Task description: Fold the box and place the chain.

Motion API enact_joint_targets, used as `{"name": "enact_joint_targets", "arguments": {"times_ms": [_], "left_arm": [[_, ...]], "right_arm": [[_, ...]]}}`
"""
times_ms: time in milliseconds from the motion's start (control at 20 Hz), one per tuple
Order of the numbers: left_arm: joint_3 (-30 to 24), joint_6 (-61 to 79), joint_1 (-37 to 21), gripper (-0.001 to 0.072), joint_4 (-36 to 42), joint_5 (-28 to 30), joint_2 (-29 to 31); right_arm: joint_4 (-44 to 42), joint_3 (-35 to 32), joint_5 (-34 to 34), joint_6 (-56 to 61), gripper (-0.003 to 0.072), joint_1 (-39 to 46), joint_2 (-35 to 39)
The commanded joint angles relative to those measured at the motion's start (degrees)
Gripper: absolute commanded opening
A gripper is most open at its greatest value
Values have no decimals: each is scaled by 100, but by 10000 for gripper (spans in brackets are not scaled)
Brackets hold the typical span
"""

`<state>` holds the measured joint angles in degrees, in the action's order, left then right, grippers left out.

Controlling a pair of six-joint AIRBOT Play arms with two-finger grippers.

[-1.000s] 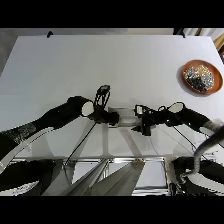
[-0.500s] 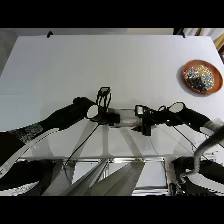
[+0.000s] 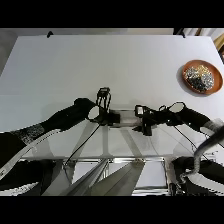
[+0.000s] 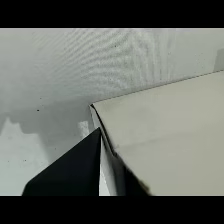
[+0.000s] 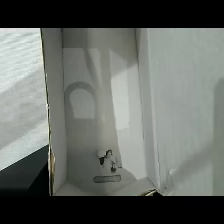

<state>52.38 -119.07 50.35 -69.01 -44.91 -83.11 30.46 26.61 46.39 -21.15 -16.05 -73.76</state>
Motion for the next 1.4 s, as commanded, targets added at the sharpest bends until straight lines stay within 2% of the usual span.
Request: {"name": "enact_joint_targets", "arguments": {"times_ms": [0, 100, 250, 350, 600, 800, 1050, 1100, 1250, 1350], "left_arm": [[17, -94, 2, 308, 20, -142, 17], [229, -50, -76, 335, -37, -398, 44], [852, 81, -275, 388, -232, -1095, 35], [1215, 76, -343, 397, -450, -1528, 24], [1357, 74, -315, 397, -540, -1998, -256], [1357, 50, -133, 397, -542, -2138, -693], [1357, -249, 13, 395, -588, -2085, -885], [1357, -330, 13, 385, -584, -2026, -883], [1357, -402, 11, 279, -586, -1985, -883], [1357, -483, 11, 268, -601, -1982, -883]], "right_arm": [[-11, 0, -9, 11, 458, -7, -4], [-11, 0, -9, 11, 458, -7, -4], [-11, 0, -9, 11, 458, -7, -4], [-11, 0, -11, 11, 458, -7, -4], [-11, 0, -11, 11, 458, -7, -4], [-11, 0, -9, 11, 458, -7, -4], [-11, 0, -9, 11, 458, -7, -4], [-11, 0, -9, 11, 458, -7, -4], [-11, 0, -9, 11, 458, -7, -4], [-11, 0, -9, 11, 458, -7, -4]]}}
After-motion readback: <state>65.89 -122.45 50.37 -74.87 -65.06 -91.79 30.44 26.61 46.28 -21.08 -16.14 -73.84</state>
